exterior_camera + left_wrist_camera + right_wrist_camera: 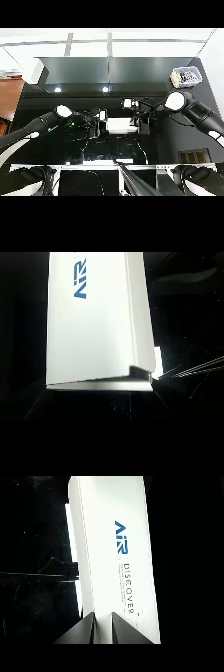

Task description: Fold the box and place the chain.

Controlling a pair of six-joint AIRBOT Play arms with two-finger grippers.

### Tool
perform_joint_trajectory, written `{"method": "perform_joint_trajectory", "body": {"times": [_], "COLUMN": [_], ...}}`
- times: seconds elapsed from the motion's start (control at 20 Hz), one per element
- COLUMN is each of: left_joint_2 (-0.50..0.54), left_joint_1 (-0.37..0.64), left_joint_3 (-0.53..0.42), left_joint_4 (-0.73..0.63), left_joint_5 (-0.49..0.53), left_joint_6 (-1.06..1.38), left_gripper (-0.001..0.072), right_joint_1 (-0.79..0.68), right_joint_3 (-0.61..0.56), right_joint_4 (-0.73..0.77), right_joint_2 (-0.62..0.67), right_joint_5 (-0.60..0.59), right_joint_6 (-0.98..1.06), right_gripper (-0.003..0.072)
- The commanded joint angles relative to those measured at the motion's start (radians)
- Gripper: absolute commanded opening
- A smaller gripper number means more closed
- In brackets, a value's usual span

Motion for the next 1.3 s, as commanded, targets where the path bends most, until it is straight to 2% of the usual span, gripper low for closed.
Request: {"method": "perform_joint_trajectory", "body": {"times": [0.0,1.25], "left_joint_2": [-0.001,-0.001], "left_joint_1": [0.0,0.0], "left_joint_3": [0.001,0.001], "left_joint_4": [0.001,0.001], "left_joint_5": [-0.001,-0.003], "left_joint_6": [0.001,0.0], "left_gripper": [0.0351,0.0351], "right_joint_1": [0.0,0.0], "right_joint_3": [-0.001,-0.001], "right_joint_4": [-0.002,0.024], "right_joint_2": [0.0,-0.006], "right_joint_5": [-0.005,-0.016], "right_joint_6": [0.006,0.006], "right_gripper": [0.0098,0.0098]}}
